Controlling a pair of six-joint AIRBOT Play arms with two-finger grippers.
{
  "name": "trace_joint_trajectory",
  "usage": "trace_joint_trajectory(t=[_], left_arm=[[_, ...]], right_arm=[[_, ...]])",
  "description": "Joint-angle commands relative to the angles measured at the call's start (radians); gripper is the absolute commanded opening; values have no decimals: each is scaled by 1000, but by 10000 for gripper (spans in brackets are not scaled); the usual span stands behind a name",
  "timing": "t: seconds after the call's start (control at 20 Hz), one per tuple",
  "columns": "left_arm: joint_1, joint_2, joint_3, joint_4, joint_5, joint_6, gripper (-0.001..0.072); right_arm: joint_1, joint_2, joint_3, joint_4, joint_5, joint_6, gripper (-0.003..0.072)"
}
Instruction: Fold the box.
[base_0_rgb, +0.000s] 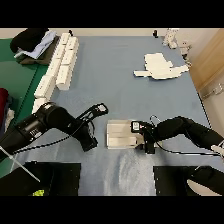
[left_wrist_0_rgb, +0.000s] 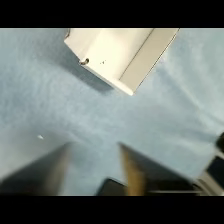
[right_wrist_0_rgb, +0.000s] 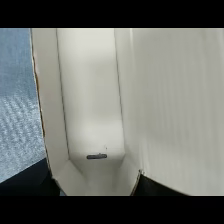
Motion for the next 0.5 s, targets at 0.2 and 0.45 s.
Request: trace_joint_trajectory(t=[0.2, 0.45], left_arm=[[142, -42, -224, -468, 277, 996, 701], [142, -149, -237, -594, 351, 1232, 701]], right_arm=[[1, 0, 0, 0, 0, 0, 523], [1, 0, 0, 0, 0, 0, 523]])
